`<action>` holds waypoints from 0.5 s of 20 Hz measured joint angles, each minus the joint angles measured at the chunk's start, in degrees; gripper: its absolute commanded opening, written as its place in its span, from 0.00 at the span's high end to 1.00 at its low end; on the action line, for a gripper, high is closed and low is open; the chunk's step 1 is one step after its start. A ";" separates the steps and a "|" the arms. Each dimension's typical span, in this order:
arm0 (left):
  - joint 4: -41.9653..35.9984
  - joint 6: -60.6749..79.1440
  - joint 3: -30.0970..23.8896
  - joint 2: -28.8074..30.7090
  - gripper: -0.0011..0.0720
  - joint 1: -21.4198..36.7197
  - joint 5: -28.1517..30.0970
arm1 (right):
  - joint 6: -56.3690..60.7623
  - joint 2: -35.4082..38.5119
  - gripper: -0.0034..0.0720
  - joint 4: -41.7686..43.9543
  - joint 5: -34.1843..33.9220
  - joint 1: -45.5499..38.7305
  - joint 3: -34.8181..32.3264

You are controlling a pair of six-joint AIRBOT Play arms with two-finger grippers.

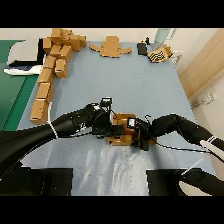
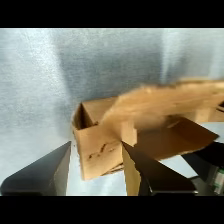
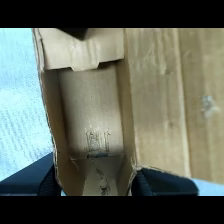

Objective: Fold the box.

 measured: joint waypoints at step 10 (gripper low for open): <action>0.52 0.57 2.91 0.00 0.31 0.02 -3.19 | -0.02 0.00 0.34 -0.02 0.00 0.00 0.00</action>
